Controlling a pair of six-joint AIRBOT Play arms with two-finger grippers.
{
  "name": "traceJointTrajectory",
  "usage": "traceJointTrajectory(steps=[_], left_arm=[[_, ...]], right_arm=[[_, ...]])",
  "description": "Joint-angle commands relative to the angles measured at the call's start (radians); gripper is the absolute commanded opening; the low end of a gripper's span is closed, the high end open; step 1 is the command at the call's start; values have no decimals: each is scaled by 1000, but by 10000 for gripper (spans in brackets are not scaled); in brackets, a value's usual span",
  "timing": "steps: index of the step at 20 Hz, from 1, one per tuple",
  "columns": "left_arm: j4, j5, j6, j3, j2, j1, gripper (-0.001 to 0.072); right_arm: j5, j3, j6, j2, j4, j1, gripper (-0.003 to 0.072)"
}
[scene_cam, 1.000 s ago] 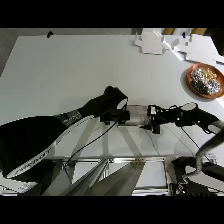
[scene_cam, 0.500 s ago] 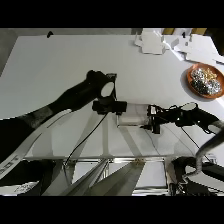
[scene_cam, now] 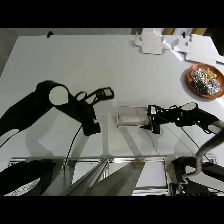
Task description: Fold the box and place the chain.
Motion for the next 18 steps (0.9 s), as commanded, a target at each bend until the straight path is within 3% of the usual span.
traceJointTrajectory(steps=[1,4,8,11,18], left_arm=[[-224,267,691,-203,-4,56,630],[-424,407,887,-211,-115,53,633],[-663,485,1088,-211,-219,30,695],[-737,514,1149,-210,-251,7,695],[-767,544,1152,-194,-306,-3,696]], right_arm=[[0,0,0,0,0,1,478],[0,0,0,0,0,1,478],[0,0,0,0,0,1,478],[0,0,0,0,0,1,478],[0,0,0,0,0,1,478]])
